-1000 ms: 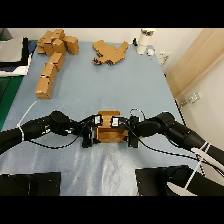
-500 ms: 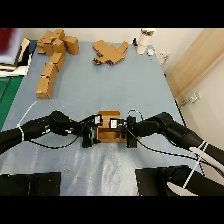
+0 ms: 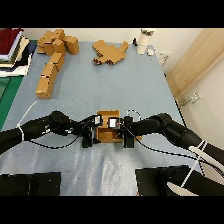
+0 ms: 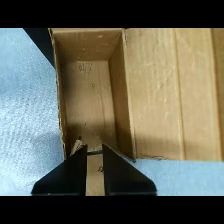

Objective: Fold the box.

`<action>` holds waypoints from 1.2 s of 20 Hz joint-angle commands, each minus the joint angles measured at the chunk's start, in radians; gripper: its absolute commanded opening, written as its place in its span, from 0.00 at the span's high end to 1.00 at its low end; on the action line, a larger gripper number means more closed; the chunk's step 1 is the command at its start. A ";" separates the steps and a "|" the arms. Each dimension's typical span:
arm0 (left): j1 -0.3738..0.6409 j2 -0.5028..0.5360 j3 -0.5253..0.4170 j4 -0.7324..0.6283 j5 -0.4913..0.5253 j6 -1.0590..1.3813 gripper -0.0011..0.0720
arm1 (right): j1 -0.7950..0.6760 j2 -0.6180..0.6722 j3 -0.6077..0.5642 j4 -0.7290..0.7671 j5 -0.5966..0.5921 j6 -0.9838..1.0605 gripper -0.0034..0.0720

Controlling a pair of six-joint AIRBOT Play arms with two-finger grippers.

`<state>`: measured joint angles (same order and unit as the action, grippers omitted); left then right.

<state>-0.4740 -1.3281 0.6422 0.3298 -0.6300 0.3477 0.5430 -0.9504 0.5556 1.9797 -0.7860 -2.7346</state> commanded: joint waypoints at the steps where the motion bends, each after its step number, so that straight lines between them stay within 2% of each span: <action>1: 0.000 -0.001 0.001 0.000 0.000 0.000 0.23 | 0.001 -0.015 0.000 0.020 -0.002 -0.008 0.64; 2: 0.000 -0.001 0.001 0.000 0.000 0.000 0.23 | 0.001 -0.024 0.000 0.027 -0.001 -0.008 0.47; 4: 0.000 -0.001 0.001 0.000 0.001 0.000 0.23 | 0.001 -0.036 0.000 0.045 -0.001 -0.008 0.25; 6: 0.000 -0.001 0.001 0.000 0.000 0.000 0.23 | 0.001 -0.047 0.000 0.049 -0.001 -0.008 0.16; 13: 0.000 -0.001 0.001 0.000 0.000 0.000 0.23 | 0.000 -0.040 0.000 0.002 -0.049 0.050 0.16; 15: 0.000 -0.001 0.001 0.000 0.000 0.000 0.23 | -0.001 -0.016 0.009 -0.099 -0.087 0.164 0.16; 21: 0.000 -0.001 0.001 0.000 0.000 0.000 0.23 | -0.001 0.137 0.036 -0.572 -0.201 0.667 0.17; 22: 0.000 -0.001 0.001 0.000 0.000 0.000 0.23 | -0.002 0.165 0.036 -0.639 -0.220 0.756 0.24; 23: 0.000 -0.001 0.001 0.000 0.000 0.000 0.23 | -0.002 0.193 0.036 -0.698 -0.249 0.839 0.45; 24: 0.000 -0.001 0.001 0.000 0.000 0.000 0.23 | -0.004 0.218 0.036 -0.749 -0.272 0.931 0.58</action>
<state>-0.4747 -1.3281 0.6422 0.3279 -0.6270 0.3458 0.5423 -0.8036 0.5892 1.4620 -0.9844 -2.0949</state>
